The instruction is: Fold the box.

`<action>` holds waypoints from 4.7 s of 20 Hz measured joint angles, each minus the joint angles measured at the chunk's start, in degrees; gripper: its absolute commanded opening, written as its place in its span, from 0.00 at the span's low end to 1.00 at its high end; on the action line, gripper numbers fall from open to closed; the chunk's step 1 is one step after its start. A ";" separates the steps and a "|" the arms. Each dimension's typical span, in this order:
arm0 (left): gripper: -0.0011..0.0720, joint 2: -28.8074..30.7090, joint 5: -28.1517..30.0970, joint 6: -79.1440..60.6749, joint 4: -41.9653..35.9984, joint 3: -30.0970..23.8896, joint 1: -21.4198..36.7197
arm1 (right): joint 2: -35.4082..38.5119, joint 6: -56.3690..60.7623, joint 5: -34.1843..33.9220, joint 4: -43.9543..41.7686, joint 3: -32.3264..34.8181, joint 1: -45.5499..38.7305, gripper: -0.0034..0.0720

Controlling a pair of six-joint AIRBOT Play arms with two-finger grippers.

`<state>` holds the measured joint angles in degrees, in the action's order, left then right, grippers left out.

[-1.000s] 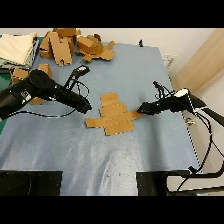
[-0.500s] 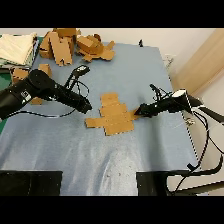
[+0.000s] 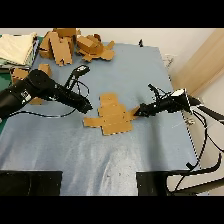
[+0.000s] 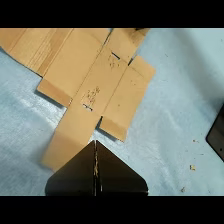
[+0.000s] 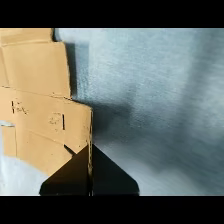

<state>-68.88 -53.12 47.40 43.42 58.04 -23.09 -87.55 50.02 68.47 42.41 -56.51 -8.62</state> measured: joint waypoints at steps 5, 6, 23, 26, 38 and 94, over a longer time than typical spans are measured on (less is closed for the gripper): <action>0.03 -0.31 0.76 -3.08 -3.96 -2.69 5.07 | 2.71 -5.20 -3.67 -8.20 1.84 2.93 0.04; 0.03 -0.31 0.11 -5.38 -6.71 -3.89 7.13 | 4.04 -6.27 -5.55 -9.01 3.10 4.04 0.04; 0.44 -18.43 -10.64 -26.86 -20.48 -5.95 21.27 | 25.14 -10.10 -34.07 -13.51 31.28 23.65 0.04; 0.32 -20.37 -10.80 -26.45 -19.50 -4.09 21.33 | 25.33 -8.68 -34.80 -12.81 31.93 24.98 0.04; 0.35 -26.03 -10.47 -24.85 -18.29 -0.28 20.39 | 25.44 -6.56 -34.95 -11.56 32.33 26.12 0.04; 0.03 -28.70 -26.12 -43.82 -30.05 2.64 11.32 | 25.44 -5.01 -38.60 -14.12 32.33 26.10 0.12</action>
<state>-97.58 -79.24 3.57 13.37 60.69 -11.77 -62.11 45.01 29.87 28.29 -24.18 17.47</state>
